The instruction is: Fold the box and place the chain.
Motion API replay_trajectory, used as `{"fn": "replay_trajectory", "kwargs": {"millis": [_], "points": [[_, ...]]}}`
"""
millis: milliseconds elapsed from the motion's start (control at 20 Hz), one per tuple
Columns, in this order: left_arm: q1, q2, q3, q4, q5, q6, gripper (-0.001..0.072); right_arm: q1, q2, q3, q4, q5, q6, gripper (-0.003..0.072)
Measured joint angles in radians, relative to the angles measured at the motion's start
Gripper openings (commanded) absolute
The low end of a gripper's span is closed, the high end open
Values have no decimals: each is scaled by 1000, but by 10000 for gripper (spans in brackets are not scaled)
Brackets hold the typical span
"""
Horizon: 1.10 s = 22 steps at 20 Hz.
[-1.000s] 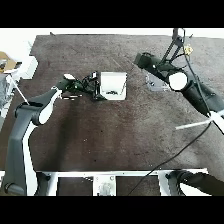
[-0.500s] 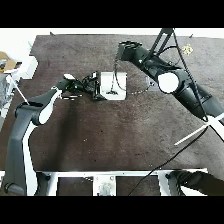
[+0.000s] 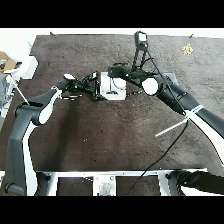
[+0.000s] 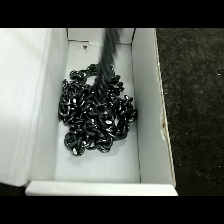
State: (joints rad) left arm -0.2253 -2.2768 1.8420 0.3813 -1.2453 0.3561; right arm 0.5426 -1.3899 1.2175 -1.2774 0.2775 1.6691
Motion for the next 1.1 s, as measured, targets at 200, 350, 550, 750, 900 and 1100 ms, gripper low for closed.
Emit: {"fn": "replay_trajectory", "kwargs": {"millis": [200, 350, 550, 750, 900, 1100], "points": [[0, 0, 0, 0, 0, 0, 344, -45, -23, -3, -45, 102, -1, 316], [0, 0, 0, 0, 0, 0, 344, -126, -29, -42, -92, 174, 26, 316], [0, 0, 0, 0, 0, 0, 344, -281, -34, -166, -119, 185, 98, 315], [0, 0, 0, 0, 0, 0, 344, -390, -60, -258, -93, 108, 158, 315], [0, 0, 0, 0, 0, 0, 344, -411, -121, -251, -46, 68, 174, 315], [0, 0, 0, 0, 0, 0, 344, -399, -224, -180, 0, 47, 182, 315]]}}
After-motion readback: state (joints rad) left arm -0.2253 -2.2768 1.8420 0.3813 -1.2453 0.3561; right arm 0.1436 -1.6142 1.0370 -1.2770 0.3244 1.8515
